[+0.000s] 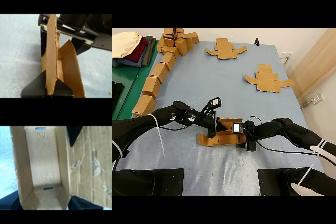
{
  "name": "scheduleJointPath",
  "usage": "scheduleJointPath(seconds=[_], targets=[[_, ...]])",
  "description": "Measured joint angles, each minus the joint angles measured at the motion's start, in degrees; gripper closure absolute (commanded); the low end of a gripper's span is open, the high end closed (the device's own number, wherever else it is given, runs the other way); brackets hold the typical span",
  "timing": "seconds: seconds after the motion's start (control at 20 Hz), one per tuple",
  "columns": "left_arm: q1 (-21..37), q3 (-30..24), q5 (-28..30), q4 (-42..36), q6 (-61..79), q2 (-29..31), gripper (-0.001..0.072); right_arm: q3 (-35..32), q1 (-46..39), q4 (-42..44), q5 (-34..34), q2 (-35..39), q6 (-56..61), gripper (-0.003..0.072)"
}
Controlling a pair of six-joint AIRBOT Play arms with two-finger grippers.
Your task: Fold the box.
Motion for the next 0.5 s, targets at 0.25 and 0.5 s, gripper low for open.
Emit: scheduleJointPath(seconds=[0.25, 0.5], targets=[[0.0, 0.0, 0.0, 0.0, 0.0, 0.0, 0.0695, 0.0, 0.0, 0.3, 0.7, 0.0, 0.5, 0.0044], [0.0, 0.0, 0.0, 0.0, 0.0, 0.0, 0.0695, 0.3, 0.0, 0.5, 1.0, -0.1, 1.5, 0.0067]])
